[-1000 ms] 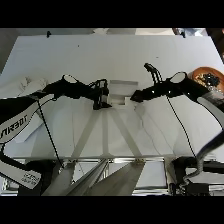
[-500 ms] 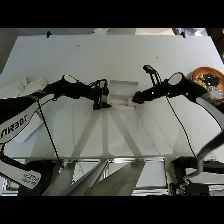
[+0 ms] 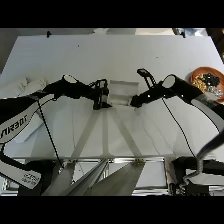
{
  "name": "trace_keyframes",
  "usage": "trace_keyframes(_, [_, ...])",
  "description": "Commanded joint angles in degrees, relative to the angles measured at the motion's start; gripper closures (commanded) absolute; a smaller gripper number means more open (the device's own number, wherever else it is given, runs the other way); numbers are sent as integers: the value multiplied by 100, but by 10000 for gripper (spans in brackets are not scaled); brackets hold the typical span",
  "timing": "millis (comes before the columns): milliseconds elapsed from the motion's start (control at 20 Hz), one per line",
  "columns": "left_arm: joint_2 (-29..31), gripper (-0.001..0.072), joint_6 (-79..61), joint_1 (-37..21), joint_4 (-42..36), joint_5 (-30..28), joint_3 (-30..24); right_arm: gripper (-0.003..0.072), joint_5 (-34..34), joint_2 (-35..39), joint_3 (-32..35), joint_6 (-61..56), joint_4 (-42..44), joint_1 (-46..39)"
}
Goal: Fold the box and place the chain.
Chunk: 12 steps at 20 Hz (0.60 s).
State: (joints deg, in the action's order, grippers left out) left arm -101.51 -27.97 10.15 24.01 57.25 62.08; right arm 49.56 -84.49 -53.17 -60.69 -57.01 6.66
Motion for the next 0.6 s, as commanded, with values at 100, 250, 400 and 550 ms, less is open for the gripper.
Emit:
trace_keyframes(100, [4,410,0,-4,2,0,0,284,-431,240,-11,-1464,-1193,291])
trace_keyframes(250, [4,410,0,-4,2,0,0,287,-352,258,-15,-1989,-1370,293])
trace_keyframes(400, [4,410,0,-4,4,-2,0,323,-348,258,-70,-2358,-1375,293])
trace_keyframes(550, [4,410,0,-4,4,-2,0,331,-251,258,-186,-2490,-1394,293])
